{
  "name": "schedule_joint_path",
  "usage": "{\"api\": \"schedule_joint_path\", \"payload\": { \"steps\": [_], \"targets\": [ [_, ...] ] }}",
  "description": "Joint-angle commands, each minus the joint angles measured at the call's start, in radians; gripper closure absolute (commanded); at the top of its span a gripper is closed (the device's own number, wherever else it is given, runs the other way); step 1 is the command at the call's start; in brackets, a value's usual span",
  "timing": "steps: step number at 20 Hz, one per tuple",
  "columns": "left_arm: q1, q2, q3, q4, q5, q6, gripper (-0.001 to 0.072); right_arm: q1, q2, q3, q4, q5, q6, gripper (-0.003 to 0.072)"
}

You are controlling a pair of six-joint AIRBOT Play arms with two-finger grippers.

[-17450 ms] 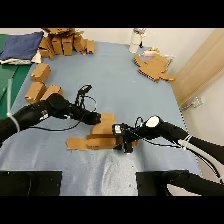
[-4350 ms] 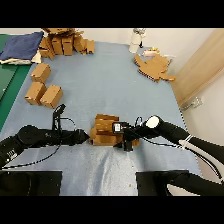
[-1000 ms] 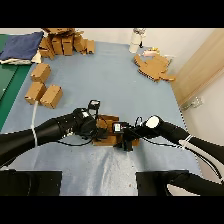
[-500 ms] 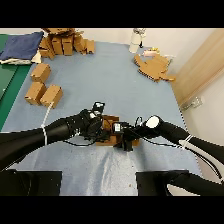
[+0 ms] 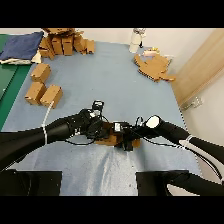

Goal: Fold the box.

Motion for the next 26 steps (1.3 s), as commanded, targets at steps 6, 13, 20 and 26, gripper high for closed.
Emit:
{"api": "schedule_joint_path", "payload": {
  "steps": [6,13,20,26],
  "targets": [
    [0.0,0.006,0.002,-0.034,-0.012,-0.017,0.0162,0.001,-0.001,0.0,0.001,-0.002,0.0,0.0106],
    [0.0,0.107,0.001,0.021,-0.168,-0.004,0.0162,0.001,-0.001,0.0,0.001,-0.002,0.0,0.0106],
    [0.0,0.239,0.001,0.06,-0.219,0.003,0.0164,0.001,-0.001,0.0,0.001,-0.002,0.0,0.0106],
    [0.015,0.304,-0.058,0.184,-0.331,0.165,0.07,0.001,-0.001,0.0,0.001,-0.002,0.0,0.0106]
  ]
}}
